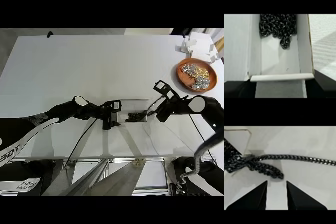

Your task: Fold the box and place the chain.

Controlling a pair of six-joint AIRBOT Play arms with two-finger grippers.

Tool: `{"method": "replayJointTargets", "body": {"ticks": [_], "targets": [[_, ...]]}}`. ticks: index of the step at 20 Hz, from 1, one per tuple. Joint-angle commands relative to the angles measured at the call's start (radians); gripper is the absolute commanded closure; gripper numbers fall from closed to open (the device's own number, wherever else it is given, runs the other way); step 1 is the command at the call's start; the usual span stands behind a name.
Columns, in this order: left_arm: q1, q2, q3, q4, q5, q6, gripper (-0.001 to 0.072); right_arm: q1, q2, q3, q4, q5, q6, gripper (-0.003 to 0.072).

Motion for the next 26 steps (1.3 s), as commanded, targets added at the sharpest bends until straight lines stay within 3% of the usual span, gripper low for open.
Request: {"method": "replayJointTargets", "body": {"ticks": [1,18,20,23,24,26], "targets": [[0.001,0.001,0.001,0.000,0.000,0.000,0.0698,0.031,-0.062,-0.013,-0.005,-0.027,0.008,0.0418],[0.001,0.001,0.001,0.000,0.000,0.000,0.0698,0.031,-0.148,-0.013,-0.021,-0.089,0.012,0.0451],[0.001,0.001,0.001,0.000,0.000,0.000,0.0698,0.031,-0.154,-0.013,-0.021,-0.094,0.011,0.0521],[0.001,0.001,0.001,0.000,0.000,0.000,0.0698,0.031,-0.155,-0.013,-0.021,-0.100,0.011,0.0542],[0.001,0.001,0.001,0.000,0.000,0.000,0.0698,0.031,-0.155,-0.013,-0.021,-0.099,0.011,0.0624],[0.001,0.001,0.001,0.000,0.000,0.000,0.0698,0.031,-0.154,-0.013,-0.019,-0.082,0.011,0.0669]]}}
